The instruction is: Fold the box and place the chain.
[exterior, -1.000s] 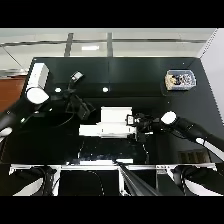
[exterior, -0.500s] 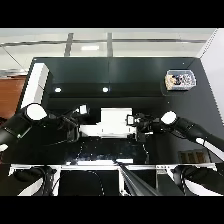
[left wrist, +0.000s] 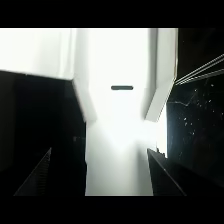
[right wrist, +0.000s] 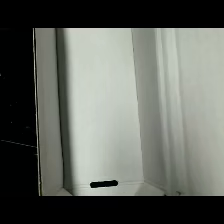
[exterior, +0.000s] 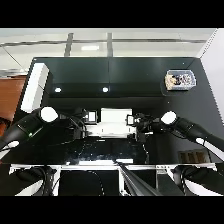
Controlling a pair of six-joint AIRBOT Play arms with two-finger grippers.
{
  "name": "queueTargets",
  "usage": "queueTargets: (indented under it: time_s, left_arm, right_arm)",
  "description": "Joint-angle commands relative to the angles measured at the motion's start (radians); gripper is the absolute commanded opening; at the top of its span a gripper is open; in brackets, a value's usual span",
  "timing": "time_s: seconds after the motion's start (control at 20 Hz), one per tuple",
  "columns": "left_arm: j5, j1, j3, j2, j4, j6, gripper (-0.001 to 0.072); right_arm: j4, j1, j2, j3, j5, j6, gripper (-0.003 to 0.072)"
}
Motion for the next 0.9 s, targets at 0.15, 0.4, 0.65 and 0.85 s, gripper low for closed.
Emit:
queueTargets:
  time_s: [0.15,0.4,0.65,0.85]
  left_arm:
    - [-0.01,-0.022,0.0,-0.048,-0.122,0.087,0.0694]
    - [-0.056,-0.023,0.0,-0.048,-0.117,0.087,0.0654]
    - [-0.026,-0.033,0.0,-0.048,-0.204,0.09,0.0263]
    - [-0.011,-0.037,0.0,-0.048,-0.233,0.09,0.0263]
  right_arm:
    - [0.0,0.0,0.0,0.0,0.0,0.0,0.0045]
    - [0.0,0.0,0.0,0.0,0.0,0.0,0.0045]
    - [0.0,0.0,0.0,0.0,0.0,0.0,0.0045]
    - [0.0,0.0,0.0,0.0,0.0,0.0,0.0045]
